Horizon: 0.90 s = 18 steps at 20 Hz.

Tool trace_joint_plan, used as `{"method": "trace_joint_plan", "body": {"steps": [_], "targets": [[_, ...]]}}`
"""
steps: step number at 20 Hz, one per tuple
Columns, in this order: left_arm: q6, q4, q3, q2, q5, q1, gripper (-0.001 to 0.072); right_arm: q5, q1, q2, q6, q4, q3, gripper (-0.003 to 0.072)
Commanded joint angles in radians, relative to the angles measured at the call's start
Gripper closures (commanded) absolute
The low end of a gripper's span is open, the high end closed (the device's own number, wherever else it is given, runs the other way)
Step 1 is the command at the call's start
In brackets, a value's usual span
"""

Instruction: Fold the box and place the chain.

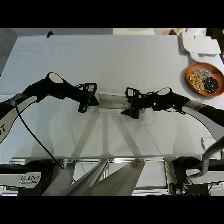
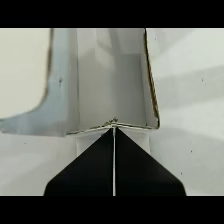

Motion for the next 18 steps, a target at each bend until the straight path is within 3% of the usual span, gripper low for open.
{"method": "trace_joint_plan", "body": {"steps": [1, 2, 5, 6, 9, 11, 12, 13, 14, 18], "targets": [[0.0, -0.033, 0.0, -0.001, -0.002, -0.001, 0.0696, 0.0, 0.0, 0.0, 0.0, 0.0, 0.001, 0.0251], [0.0, -0.032, 0.0, -0.001, -0.005, -0.001, 0.0683, 0.0, 0.0, 0.0, 0.0, 0.0, 0.001, 0.0251], [-0.001, -0.032, 0.0, -0.001, -0.007, -0.001, 0.0423, 0.0, 0.0, 0.0, 0.0, 0.0, 0.001, 0.0251], [-0.001, -0.032, 0.0, -0.001, -0.007, -0.001, 0.0381, 0.0, 0.0, 0.0, 0.0, 0.0, 0.001, 0.0251], [-0.005, -0.032, 0.0, -0.001, -0.007, -0.001, 0.0359, 0.0, 0.0, 0.0, 0.0, 0.0, 0.001, 0.0251], [-0.006, -0.032, 0.0, -0.001, -0.007, -0.001, 0.0375, 0.0, 0.0, 0.0, 0.0, 0.0, 0.001, 0.0251], [-0.006, -0.032, 0.0, -0.001, -0.007, -0.001, 0.0452, 0.0, 0.0, 0.0, 0.0, 0.0, 0.001, 0.0251], [-0.006, -0.032, 0.0, -0.001, -0.012, -0.001, 0.0602, 0.0, 0.0, 0.0, 0.0, 0.0, 0.001, 0.0251], [-0.004, -0.032, 0.0, -0.001, -0.021, -0.001, 0.07, 0.0, 0.0, 0.0, 0.0, 0.0, 0.001, 0.0251], [-0.005, -0.031, 0.0, 0.005, -0.035, -0.001, 0.0699, 0.0, 0.0, 0.0, 0.0, 0.0, 0.001, 0.0251]]}}
